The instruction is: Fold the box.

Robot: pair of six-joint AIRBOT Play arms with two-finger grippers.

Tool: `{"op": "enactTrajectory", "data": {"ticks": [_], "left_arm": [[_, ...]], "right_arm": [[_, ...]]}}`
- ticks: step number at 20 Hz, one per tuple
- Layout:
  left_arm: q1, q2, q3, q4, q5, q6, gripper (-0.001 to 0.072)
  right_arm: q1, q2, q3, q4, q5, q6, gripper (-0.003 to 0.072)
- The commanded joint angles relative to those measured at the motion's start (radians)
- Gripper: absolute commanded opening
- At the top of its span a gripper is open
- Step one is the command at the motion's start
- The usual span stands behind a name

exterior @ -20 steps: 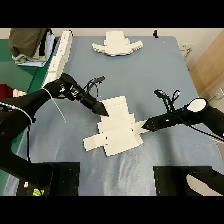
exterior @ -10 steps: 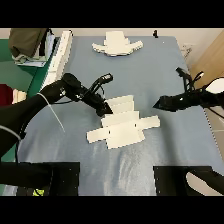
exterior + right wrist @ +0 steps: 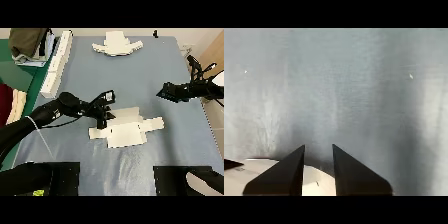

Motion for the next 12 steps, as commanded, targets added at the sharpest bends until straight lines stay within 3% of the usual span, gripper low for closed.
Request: {"op": "enactTrajectory", "data": {"ticks": [1,8,12], "left_arm": [[-0.05,0.015,-0.077,-0.013,0.136,0.071,0.0008],[-0.09,0.013,-0.108,-0.012,0.142,0.056,0.0009],[-0.09,0.014,-0.108,-0.002,0.067,-0.008,0.0009]], "right_arm": [[0.051,-0.002,0.002,-0.001,-0.064,0.011,0.027],[0.091,-0.002,0.002,-0.002,-0.075,0.011,0.0268],[0.091,-0.002,0.002,-0.002,-0.075,0.01,0.0269]]}}
